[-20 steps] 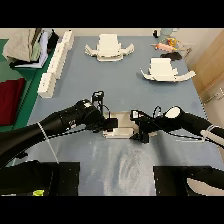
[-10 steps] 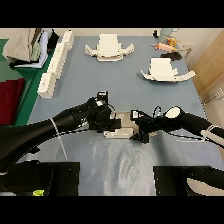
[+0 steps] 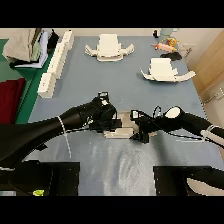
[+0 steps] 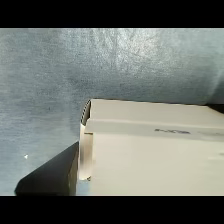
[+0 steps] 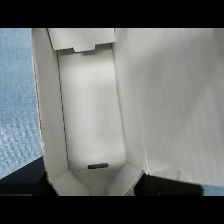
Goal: Fold the box.
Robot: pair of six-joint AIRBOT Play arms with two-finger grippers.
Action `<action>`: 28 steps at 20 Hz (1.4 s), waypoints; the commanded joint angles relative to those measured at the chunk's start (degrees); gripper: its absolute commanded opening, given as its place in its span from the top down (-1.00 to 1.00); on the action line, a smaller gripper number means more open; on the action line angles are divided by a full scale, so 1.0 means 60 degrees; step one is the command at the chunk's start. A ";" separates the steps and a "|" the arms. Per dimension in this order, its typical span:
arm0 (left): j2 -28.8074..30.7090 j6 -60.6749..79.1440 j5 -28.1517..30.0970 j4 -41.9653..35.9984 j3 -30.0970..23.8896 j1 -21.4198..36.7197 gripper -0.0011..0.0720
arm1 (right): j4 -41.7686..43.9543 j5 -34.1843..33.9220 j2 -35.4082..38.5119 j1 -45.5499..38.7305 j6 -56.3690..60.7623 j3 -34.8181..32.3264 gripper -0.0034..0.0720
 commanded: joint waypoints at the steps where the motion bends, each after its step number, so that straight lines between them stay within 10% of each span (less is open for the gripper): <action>1: -0.0346 0.0076 -0.0386 0.0040 0.0284 0.0007 0.19 | 0.0000 0.0004 -0.0007 0.0004 0.0000 0.0004 -0.52; 13: -0.1559 0.1049 -0.1479 -0.0233 0.1362 0.0244 0.19 | 0.0000 0.0004 -0.0007 0.0004 0.0000 0.0007 -0.52; 16: -0.1577 0.1053 -0.1450 -0.0186 0.1362 0.0244 0.92 | 0.0004 0.0004 -0.0007 0.0004 0.0000 0.0004 -0.52; 26: -0.1596 0.0867 -0.1526 -0.0189 0.1362 0.0244 0.91 | 0.0000 0.0004 -0.0007 0.0004 0.0000 0.0004 -0.52; 27: -0.1596 0.0871 -0.1464 -0.0193 0.1362 0.0244 0.65 | 0.0000 0.0004 -0.0007 0.0004 0.0000 0.0007 -0.52; 28: -0.1596 0.0863 -0.1443 -0.0226 0.1362 0.0248 -0.20 | 0.0000 0.0004 -0.0007 0.0004 0.0000 0.0004 -0.52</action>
